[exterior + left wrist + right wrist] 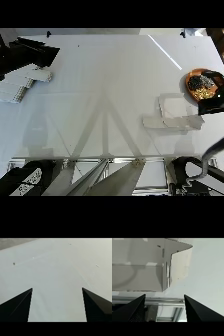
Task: Fold the box and place the chain.
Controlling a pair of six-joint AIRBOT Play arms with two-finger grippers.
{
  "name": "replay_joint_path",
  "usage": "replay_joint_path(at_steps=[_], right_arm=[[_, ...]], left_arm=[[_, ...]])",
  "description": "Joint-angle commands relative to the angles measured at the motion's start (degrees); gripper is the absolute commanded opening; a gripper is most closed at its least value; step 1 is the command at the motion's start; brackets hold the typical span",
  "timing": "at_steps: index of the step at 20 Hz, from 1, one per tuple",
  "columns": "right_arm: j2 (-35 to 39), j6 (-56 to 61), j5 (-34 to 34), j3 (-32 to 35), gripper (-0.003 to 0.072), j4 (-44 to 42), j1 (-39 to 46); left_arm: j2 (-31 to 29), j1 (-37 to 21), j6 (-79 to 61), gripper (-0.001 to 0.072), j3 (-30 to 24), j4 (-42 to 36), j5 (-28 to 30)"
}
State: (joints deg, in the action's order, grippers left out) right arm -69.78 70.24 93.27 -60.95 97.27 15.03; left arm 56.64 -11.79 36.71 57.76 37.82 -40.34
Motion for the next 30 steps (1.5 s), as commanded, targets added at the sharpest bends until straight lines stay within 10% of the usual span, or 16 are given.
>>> replay_joint_path(at_steps=[1, 10, 17, 19, 30], right_arm=[[-3.9, 0.2, -1.9, 0.5, 0.0542, 0.4, -0.1], [-11.6, 3.9, -5.7, 0.5, 0.0518, 9.7, 0.3], [-13.8, 4.9, -7.4, 0.5, 0.0273, 7.5, 4.7], [-14.9, 4.4, -7.2, 0.5, 0.0008, 4.2, 5.8], [-13.9, -10.0, -9.4, 0.5, 0.0009, -26.4, 6.0]], left_arm=[[0.0, 0.0, 0.0, 0.0698, 0.0, 0.0, 0.0], [0.0, 0.0, 0.0, 0.0698, 0.0, 0.0, 0.0], [0.0, 0.0, 0.0, 0.0698, 0.0, 0.0, 0.0], [0.0, 0.0, 0.0, 0.0698, 0.0, 0.0, 0.0], [0.0, 0.0, 0.0, 0.0698, 0.0, 0.0, 0.0]])
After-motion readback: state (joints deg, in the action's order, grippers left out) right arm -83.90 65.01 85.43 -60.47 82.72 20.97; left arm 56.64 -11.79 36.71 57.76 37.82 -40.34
